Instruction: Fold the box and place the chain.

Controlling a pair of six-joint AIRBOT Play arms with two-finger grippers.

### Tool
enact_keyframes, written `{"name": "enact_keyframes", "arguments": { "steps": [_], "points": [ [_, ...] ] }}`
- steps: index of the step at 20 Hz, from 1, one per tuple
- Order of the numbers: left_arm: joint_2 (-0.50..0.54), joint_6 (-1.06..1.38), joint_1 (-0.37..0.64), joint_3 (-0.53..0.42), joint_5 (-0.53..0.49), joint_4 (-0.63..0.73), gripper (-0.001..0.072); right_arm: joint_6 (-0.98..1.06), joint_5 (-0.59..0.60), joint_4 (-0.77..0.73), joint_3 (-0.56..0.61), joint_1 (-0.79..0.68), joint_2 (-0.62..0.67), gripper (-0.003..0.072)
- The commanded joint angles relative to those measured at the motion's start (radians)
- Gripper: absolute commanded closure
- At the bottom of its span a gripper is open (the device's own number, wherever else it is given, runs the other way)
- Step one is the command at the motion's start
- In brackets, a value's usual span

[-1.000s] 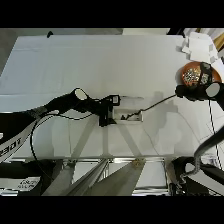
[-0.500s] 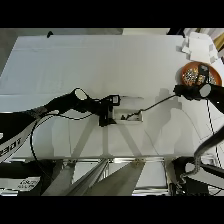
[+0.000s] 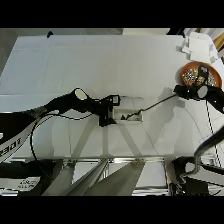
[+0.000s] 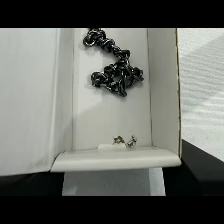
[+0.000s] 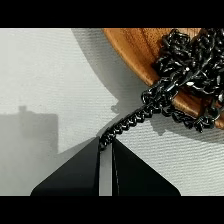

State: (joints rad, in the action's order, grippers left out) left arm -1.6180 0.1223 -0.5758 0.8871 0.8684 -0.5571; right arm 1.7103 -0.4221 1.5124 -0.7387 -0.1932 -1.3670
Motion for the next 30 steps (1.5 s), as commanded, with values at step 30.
{"name": "enact_keyframes", "arguments": {
  "steps": [30],
  "points": [
    [0.000, 0.000, 0.001, 0.000, 0.000, 0.000, 0.0437, -0.164, -0.379, -0.441, 0.000, 0.657, 0.982, 0.0675]
  ]
}}
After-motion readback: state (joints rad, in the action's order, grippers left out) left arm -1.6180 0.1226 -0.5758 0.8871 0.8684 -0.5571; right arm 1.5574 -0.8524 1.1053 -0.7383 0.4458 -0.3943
